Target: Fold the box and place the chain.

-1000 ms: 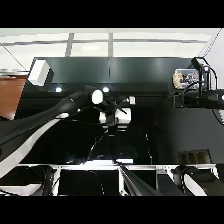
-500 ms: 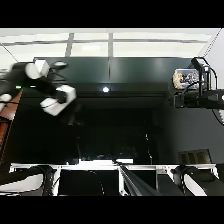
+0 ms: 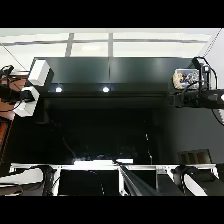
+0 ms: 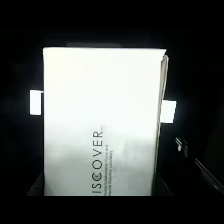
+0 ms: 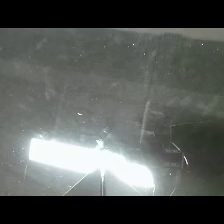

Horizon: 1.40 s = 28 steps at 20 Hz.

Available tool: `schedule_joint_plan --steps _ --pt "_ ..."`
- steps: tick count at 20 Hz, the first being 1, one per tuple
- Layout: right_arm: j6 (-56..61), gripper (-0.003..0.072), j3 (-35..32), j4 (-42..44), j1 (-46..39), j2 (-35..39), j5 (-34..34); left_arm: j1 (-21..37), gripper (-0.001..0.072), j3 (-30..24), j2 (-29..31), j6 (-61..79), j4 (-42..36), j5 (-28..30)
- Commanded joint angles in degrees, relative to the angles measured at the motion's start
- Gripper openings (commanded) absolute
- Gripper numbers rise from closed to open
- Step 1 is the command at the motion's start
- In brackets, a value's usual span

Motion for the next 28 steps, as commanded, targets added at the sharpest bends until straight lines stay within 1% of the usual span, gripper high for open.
schedule_joint_plan --steps 1,2,6,7,9,10,11,12,15,16,17,18,19,20,21,22,23,24,26,27,28 --pt "0.74 0.0013 0.04 0.09 -0.04 -0.68 -0.04 1.77 0.0275 2.05 -3.82 8.59 -3.85 4.68" --pt "1.25 0.0013 0.04 0.04 -0.04 -0.76 -0.11 1.62 0.0276 3.19 -5.18 8.63 -4.04 5.75" --pt "2.29 0.0013 0.04 0.07 -0.04 -0.76 -0.52 1.09 0.0276 8.9 -10.47 8.61 -6.64 5.29" --pt "2.29 0.0013 0.04 0.07 -0.04 -0.76 -0.7 0.94 0.031 9.99 -11.43 8.59 -7.41 5.29" --pt "2.51 0.0013 0.02 0.07 -0.04 -0.76 -0.72 0.37 0.0548 11.45 -12.55 8.39 -7.8 5.57" --pt "2.69 0.0013 0.02 0.07 -0.04 -0.76 -0.68 0.15 0.0709 11.85 -12.48 8.2 -7.17 5.99" --pt "2.73 0.0013 0.04 0.07 -0.04 -0.76 -0.59 0.15 0.0719 12.76 -12.35 7.28 -7.1 4.87" --pt "2.71 0.0013 0.04 0.04 -0.04 -0.76 -0.44 0.17 0.0718 14.4 -12.04 6.03 -7.06 2.49" --pt "2.03 0.0013 0.07 -1.03 -0.04 -0.72 -0.33 0.17 0.0715 21.79 -10.25 3.8 -7.3 -9.07" --pt "1.64 0.0013 0.13 -1.62 -0.04 -0.61 -0.13 0.37 0.0711 23.26 -8.41 -0.15 -7.93 -10.03" --pt "1.53 0.0013 0.5 -2.23 -0.09 -0.55 1.11 0.46 0.07 24.09 -6.25 -5.03 -8.04 -10.19" --pt "1.38 0.0013 1.33 -3.87 -0.09 -0.52 3.69 0.42 0.0585 24.98 -4.26 -7.72 -8.0 -11.58" --pt "1.07 0.0013 2.51 -6.54 -0.09 -0.52 7.15 0.31 0.0361 25.44 -2.21 -9.09 -7.91 -13.25" --pt "1.11 0.0013 3.45 -9.49 -0.09 -0.5 10.71 0.09 0.0108 25.33 0.17 -10.43 -7.96 -15.28" --pt "1.25 0.0013 3.48 -10.93 -0.09 -0.35 12.79 -0.5 0.0024 24.37 2.64 -10.51 -8.94 -16.72" --pt "1.2 0.0012 2.75 -10.47 -0.09 -0.11 13.03 -1.77 0.0024 21.92 5.9 -10.47 -9.88 -16.5" --pt "-1.14 0.0012 0.98 -8.28 0.28 1.09 8.79 -3.65 0.0024 18.14 9.62 -9.88 -10.27 -14.45" --pt "-4.96 0.0011 -2.6 -4.92 1.25 3.65 -0.79 -6.32 0.0023 12.35 14.56 -8.5 -10.47 -10.21" --pt "-5.55 0.0012 -11.13 -4.02 2.12 6.99 -21.42 -12.68 0.0024 -2.78 25.35 -6.97 -10.38 2.49" --pt "-5.27 0.0013 -14.45 -4.24 2.01 6.84 -28.55 -15.82 0.0024 -11.26 30.45 -6.8 -10.25 9.73" --pt "-5.27 0.0013 -16.81 -4.39 1.97 6.47 -33.64 -18.14 0.0025 -18.62 34.47 -6.78 -9.9 16.04"
